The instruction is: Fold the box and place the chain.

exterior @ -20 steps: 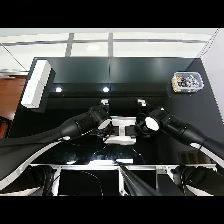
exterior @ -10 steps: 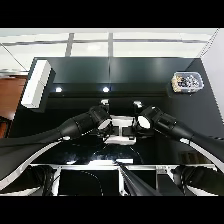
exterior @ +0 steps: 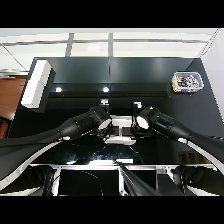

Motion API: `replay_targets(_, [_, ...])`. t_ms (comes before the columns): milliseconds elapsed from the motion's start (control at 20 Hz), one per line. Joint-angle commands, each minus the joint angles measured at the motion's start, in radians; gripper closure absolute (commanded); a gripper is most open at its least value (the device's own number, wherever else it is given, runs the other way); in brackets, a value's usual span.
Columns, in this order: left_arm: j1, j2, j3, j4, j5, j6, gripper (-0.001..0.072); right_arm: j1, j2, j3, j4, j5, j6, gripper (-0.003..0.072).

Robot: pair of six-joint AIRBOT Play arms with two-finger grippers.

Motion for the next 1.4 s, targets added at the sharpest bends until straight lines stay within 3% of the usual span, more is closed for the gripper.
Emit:
replay_targets(0, [0.000, 0.000, -0.001, 0.001, 0.000, 0.003, 0.0678, 0.000, 0.000, 0.001, 0.004, -0.014, 0.003, 0.0570])
replay_targets(50, [0.000, 0.000, -0.001, 0.000, 0.000, 0.003, 0.0679, 0.000, 0.000, 0.002, 0.004, -0.014, 0.003, 0.0464])
replay_targets(150, [0.000, 0.000, -0.001, 0.000, 0.000, 0.003, 0.0679, 0.000, 0.000, 0.006, 0.004, -0.015, 0.003, 0.0465])
replay_targets(200, [0.000, 0.000, -0.001, 0.000, 0.000, 0.003, 0.0678, 0.000, 0.000, 0.007, 0.004, -0.018, 0.003, 0.0500])
replay_targets(250, [0.000, 0.000, -0.001, 0.000, 0.000, 0.003, 0.0678, 0.000, 0.000, 0.008, 0.004, -0.021, 0.003, 0.0651])
replay_targets(450, [0.000, 0.000, -0.001, 0.000, 0.000, 0.003, 0.0678, 0.000, 0.000, 0.008, 0.003, -0.023, 0.003, 0.0669])
replay_targets(500, [0.000, 0.000, -0.001, 0.000, 0.000, 0.003, 0.0679, 0.000, 0.001, 0.008, 0.003, -0.023, 0.003, 0.0575])
replay_targets(550, [0.000, 0.000, -0.001, 0.000, 0.000, 0.003, 0.0678, -0.001, 0.003, 0.008, 0.004, -0.019, 0.002, 0.0381])
replay_targets(700, [0.000, 0.000, -0.001, 0.000, 0.000, 0.003, 0.0678, -0.002, 0.048, 0.008, 0.002, -0.007, -0.090, 0.0362])
replay_targets(850, [0.000, 0.000, -0.001, 0.000, 0.000, 0.003, 0.0678, -0.008, 0.182, 0.008, -0.035, -0.001, -0.127, 0.0362])
replay_targets(1000, [0.000, 0.000, -0.001, 0.000, 0.000, 0.003, 0.0679, -0.057, 0.371, 0.008, -0.226, 0.047, -0.128, 0.0361])
replay_targets(1150, [0.000, 0.000, -0.001, 0.000, 0.000, 0.003, 0.0678, -0.168, 0.485, 0.008, -0.599, 0.043, -0.129, 0.0362])
replay_targets(1250, [0.000, 0.000, -0.001, 0.000, 0.000, 0.003, 0.0678, -0.300, 0.476, 0.001, -0.811, -0.063, -0.129, 0.0362])
replay_targets(1350, [0.000, 0.000, -0.001, 0.000, 0.000, 0.003, 0.0678, -0.502, 0.428, 0.000, -0.840, -0.298, -0.129, 0.0362])
